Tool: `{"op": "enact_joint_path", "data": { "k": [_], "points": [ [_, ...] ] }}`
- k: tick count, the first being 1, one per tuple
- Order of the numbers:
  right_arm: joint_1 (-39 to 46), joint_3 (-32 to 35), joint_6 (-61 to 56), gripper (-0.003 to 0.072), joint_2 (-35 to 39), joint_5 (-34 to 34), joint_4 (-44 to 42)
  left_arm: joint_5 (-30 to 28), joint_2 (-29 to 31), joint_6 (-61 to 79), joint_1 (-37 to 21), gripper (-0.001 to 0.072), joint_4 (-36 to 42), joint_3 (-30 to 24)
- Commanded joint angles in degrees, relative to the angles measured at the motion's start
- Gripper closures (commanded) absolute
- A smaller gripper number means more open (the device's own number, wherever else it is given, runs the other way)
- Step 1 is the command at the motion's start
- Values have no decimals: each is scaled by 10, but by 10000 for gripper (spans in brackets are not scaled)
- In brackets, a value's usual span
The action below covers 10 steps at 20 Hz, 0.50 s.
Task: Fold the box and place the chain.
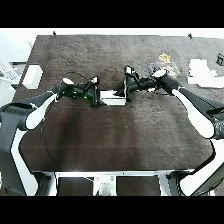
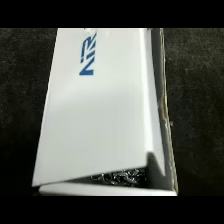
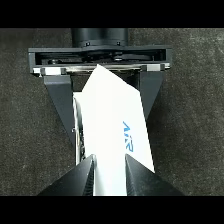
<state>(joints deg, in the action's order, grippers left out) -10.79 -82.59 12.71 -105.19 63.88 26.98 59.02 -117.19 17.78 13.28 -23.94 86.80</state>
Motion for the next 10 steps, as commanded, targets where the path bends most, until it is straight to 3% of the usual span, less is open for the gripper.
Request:
{"op": "enact_joint_path", "data": {
  "k": [1,10],
  "points": [
    [-7,3,-1,471,0,-3,1,0,0,0,0,294,0,0],
    [-20,41,-2,499,0,1,2,1,0,0,0,294,0,0]
  ]
}}
